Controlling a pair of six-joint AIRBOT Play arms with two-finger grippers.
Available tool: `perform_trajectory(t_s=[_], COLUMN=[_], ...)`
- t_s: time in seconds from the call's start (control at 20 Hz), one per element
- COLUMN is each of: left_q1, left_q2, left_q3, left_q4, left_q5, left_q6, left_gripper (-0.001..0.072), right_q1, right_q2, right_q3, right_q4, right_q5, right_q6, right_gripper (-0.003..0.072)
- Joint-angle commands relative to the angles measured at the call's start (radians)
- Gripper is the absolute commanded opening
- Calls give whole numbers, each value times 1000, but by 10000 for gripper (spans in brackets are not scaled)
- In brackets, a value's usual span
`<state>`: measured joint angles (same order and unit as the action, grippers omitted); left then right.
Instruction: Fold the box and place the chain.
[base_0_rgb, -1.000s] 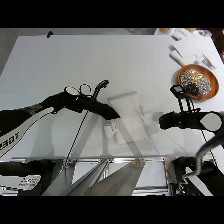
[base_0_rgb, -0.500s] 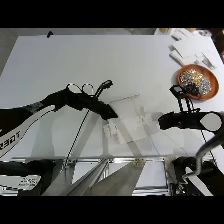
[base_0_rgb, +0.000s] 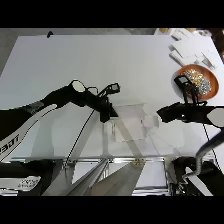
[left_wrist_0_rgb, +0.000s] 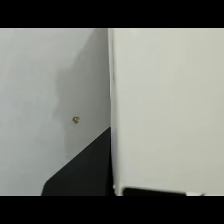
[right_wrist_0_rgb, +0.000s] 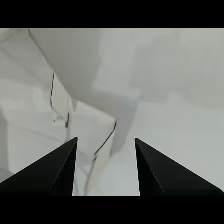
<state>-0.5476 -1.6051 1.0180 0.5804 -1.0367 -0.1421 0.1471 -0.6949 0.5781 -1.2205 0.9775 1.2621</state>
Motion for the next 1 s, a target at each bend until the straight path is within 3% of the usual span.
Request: perform_trajectory(t_s=[0.0, 0.15, 0.5, 0.95], left_q1=[-53, -71, -71, -71], left_q2=[8, 0, -43, -45], left_q3=[66, 66, 65, 65], left_q4=[154, 103, 142, 142], left_q5=[90, 234, 150, 176], left_q6=[80, 83, 83, 83], left_gripper=[5, 6, 5, 7], right_q1=[1, 1, 1, 1], right_q2=[1, 1, 1, 0], right_q3=[60, 60, 60, 60], right_q4=[-2, -5, -6, -6], right_q5=[-7, 14, 12, -13], right_q6=[-14, -14, -14, -14], right_gripper=[404, 403, 393, 393])
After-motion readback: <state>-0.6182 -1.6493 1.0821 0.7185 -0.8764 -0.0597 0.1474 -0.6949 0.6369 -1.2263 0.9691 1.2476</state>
